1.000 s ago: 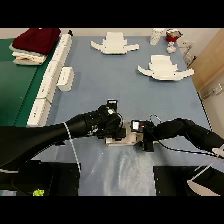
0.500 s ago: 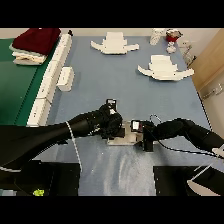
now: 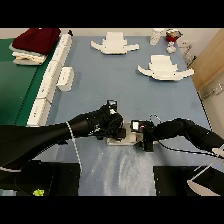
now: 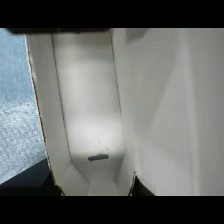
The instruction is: Fold the box.
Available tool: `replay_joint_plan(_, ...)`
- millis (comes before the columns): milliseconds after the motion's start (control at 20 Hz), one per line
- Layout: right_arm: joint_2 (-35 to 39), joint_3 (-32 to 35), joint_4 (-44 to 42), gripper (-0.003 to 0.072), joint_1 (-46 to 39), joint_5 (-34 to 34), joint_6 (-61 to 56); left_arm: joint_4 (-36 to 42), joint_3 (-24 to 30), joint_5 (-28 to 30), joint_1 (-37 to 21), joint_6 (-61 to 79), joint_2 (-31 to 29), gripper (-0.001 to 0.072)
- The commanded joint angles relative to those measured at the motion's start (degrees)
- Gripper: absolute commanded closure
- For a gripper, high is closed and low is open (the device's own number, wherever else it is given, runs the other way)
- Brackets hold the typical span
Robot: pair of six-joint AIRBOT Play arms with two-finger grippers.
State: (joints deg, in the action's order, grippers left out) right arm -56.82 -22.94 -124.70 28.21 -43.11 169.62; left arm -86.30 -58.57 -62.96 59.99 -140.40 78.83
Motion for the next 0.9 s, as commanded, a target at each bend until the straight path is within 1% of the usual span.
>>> replay_joint_plan(0, -0.02, -0.02, -0.04, 0.0246, 0.02, -0.02, -0.09, 0.2, -0.04, -0.22, -0.07, -0.2, 0.07, 0.0168)
replay_joint_plan(100, -0.02, -0.02, -0.04, 0.0246, 0.02, -0.02, -0.09, 0.2, 0.02, -0.28, -0.07, -0.2, 0.17, 0.0176)
replay_joint_plan(150, -0.02, -0.02, -0.04, 0.0246, 0.02, -0.02, -0.09, 0.24, 0.02, -0.39, -0.07, -0.2, 0.39, 0.0325)
replay_joint_plan(200, -0.02, -0.02, -0.04, 0.0246, 0.02, -0.02, -0.09, 0.24, 0.02, -0.63, -0.04, -0.17, 0.66, 0.0515)
replay_joint_plan(250, -0.02, -0.02, -0.02, 0.0246, 0.02, -0.02, -0.09, 0.37, 0.02, -0.72, -0.04, -0.17, 0.92, 0.06)
replay_joint_plan(600, -0.02, -0.02, -0.04, 0.0246, 0.02, -0.02, -0.09, 0.55, 0.0, -2.16, -0.04, -0.02, 1.92, 0.0597)
replay_joint_plan(650, -0.02, -0.02, -0.04, 0.0246, 0.02, -0.02, -0.09, 0.55, 0.0, -2.14, -0.04, -0.04, 1.92, 0.052)
replay_joint_plan(700, -0.02, -0.02, -0.04, 0.0246, 0.02, -0.02, -0.09, 0.55, 0.0, -2.12, -0.04, -0.04, 1.92, 0.037)
replay_joint_plan(750, -0.02, -0.02, -0.04, 0.0246, 0.02, 0.0, -0.09, 0.55, 0.0, -2.1, -0.04, -0.04, 1.92, 0.0325)
replay_joint_plan(850, -0.02, -0.02, -0.04, 0.0246, 0.02, -0.02, -0.09, 0.55, 0.0, -1.95, -0.04, -0.07, 1.92, 0.0325)
